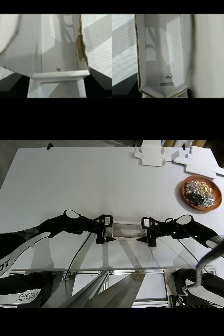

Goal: Fold the box and place the chain.

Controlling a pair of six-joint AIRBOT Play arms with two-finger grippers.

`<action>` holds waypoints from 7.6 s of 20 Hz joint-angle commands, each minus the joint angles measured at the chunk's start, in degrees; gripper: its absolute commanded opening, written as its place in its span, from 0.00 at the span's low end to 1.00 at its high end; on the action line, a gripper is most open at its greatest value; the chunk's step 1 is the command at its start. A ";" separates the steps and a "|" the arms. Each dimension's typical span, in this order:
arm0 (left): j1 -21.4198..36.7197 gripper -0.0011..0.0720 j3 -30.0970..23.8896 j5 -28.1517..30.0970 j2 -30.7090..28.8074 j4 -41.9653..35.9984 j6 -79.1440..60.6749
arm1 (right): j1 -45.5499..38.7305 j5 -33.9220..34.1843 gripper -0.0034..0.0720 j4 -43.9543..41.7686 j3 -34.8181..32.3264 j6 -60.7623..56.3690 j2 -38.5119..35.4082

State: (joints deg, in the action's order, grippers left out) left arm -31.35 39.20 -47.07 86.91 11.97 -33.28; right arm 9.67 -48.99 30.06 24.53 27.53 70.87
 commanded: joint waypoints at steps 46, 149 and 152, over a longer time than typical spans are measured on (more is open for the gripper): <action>-0.81 0.68 -0.02 0.28 -0.09 1.81 0.26 | 0.02 0.09 0.97 1.49 -0.02 -2.51 -0.15; -0.87 0.68 -0.02 0.11 -0.09 1.81 0.24 | -21.33 -3.56 0.07 16.24 -8.04 -83.36 -19.37; -0.87 0.68 -0.02 0.13 -0.09 1.81 0.24 | -19.12 -2.10 0.07 15.61 -8.04 -85.22 -17.44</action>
State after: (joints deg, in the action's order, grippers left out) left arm -32.21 39.20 -46.96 86.83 13.76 -33.01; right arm -10.92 -50.26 46.28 16.51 -53.54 50.52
